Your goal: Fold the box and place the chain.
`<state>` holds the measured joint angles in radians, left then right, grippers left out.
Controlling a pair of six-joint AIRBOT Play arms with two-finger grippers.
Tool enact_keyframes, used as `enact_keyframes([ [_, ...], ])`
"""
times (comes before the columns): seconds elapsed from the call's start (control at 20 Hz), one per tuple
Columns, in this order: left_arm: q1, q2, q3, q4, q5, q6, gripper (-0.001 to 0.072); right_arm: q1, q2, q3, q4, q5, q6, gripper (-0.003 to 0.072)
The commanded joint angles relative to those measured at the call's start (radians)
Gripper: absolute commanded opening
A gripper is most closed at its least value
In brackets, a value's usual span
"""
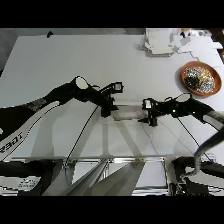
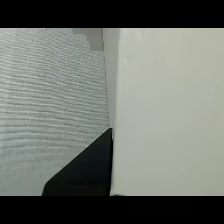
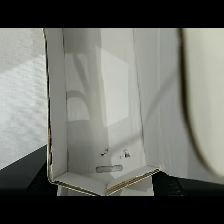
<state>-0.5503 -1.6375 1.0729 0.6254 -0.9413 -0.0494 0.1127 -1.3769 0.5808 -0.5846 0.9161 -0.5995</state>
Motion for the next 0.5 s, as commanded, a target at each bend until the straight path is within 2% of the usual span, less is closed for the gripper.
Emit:
enact_keyframes([
  [0.0, 0.000, 0.000, 0.000, 0.000, 0.002, 0.000, 0.0010, 0.002, -0.001, 0.000, -0.013, -0.001, -0.004, 0.0454],
  [0.15, 0.000, 0.000, 0.000, 0.000, 0.002, 0.000, 0.0010, 0.002, -0.001, 0.000, -0.014, -0.001, -0.004, 0.0398],
  [0.45, 0.000, 0.000, 0.000, 0.000, 0.002, 0.000, 0.0010, 0.002, -0.001, 0.000, -0.014, 0.000, -0.004, 0.0398],
])
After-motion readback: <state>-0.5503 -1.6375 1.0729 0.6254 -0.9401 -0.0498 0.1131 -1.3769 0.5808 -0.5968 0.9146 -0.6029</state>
